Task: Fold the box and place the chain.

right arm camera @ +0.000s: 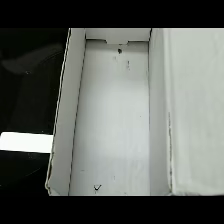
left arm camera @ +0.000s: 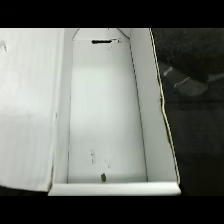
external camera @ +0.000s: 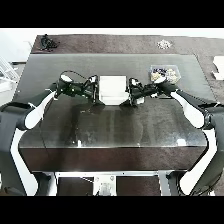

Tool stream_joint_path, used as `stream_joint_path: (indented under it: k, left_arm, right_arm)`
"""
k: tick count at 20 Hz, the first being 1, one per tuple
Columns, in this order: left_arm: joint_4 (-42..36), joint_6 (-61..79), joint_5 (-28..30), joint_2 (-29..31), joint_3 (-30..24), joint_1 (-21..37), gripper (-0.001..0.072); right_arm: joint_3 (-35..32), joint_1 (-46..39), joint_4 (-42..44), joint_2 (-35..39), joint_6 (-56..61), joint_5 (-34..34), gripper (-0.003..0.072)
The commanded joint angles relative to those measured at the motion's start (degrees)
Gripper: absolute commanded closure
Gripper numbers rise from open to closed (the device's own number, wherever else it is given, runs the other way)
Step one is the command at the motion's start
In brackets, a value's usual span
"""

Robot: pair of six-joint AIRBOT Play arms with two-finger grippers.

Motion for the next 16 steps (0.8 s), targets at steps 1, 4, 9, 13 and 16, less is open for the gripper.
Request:
stream_joint_path:
  k: [1,4,9,13,16]
  left_arm:
    - [0.1,0.0,1.4,-0.3,0.0,-0.4,-0.0011]
    - [0.1,0.0,1.6,-0.4,0.0,-0.6,-0.0011]
    - [0.1,0.0,1.9,-0.4,0.0,-0.8,-0.0011]
    - [0.4,-0.1,2.1,-0.4,0.0,-0.8,-0.0001]
    - [0.8,-0.1,2.2,-0.4,0.0,-0.8,0.0132]
  right_arm:
    - [0.0,0.0,0.0,0.0,0.0,0.0,0.0113]
    - [0.0,0.0,0.0,0.0,0.0,0.1,0.0113]
    - [0.0,0.0,0.0,0.0,0.0,0.0,0.0113]
    - [0.0,0.0,0.0,0.0,0.0,0.0,0.0113]
    - [0.0,0.0,0.0,0.0,0.0,0.1,0.0113]
